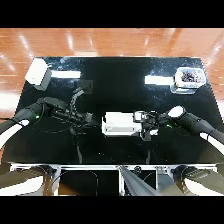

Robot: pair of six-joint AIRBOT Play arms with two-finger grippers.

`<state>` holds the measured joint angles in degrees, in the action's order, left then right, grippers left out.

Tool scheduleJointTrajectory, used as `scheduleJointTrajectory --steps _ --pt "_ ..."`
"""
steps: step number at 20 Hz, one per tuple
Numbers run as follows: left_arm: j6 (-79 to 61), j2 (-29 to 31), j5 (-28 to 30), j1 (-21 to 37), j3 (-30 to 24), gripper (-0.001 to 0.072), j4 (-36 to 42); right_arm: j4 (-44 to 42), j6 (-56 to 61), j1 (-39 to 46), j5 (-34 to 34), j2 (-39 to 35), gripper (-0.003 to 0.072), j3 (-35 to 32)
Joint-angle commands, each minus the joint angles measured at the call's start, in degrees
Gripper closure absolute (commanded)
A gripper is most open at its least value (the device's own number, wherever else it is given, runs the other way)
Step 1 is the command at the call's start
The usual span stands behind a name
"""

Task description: Fold the box and place the chain.

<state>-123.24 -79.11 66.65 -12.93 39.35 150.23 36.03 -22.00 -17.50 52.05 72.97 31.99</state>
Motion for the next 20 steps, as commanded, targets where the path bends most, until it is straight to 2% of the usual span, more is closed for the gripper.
scheduleJointTrajectory --steps 1,6,10,20 --pt "1.27 0.61 -1.4 -2.32 0.79 0.008 -1.29 -0.02 0.09 -0.02 -0.07 -0.02 0.0156 0.0" --pt "2.25 2.51 -2.36 -3.21 1.81 0.008 -1.57 -0.04 0.13 -0.02 -0.09 -0.02 0.0155 0.0" --pt "8.22 6.47 -6.08 -3.87 1.81 0.008 -8.04 -0.2 0.22 -0.02 -0.28 -0.02 0.0155 0.0" --pt "12.31 7.8 -14.91 -13.27 2.16 0.008 -9.53 -0.2 0.26 -0.02 -0.31 -0.02 0.0155 0.0"
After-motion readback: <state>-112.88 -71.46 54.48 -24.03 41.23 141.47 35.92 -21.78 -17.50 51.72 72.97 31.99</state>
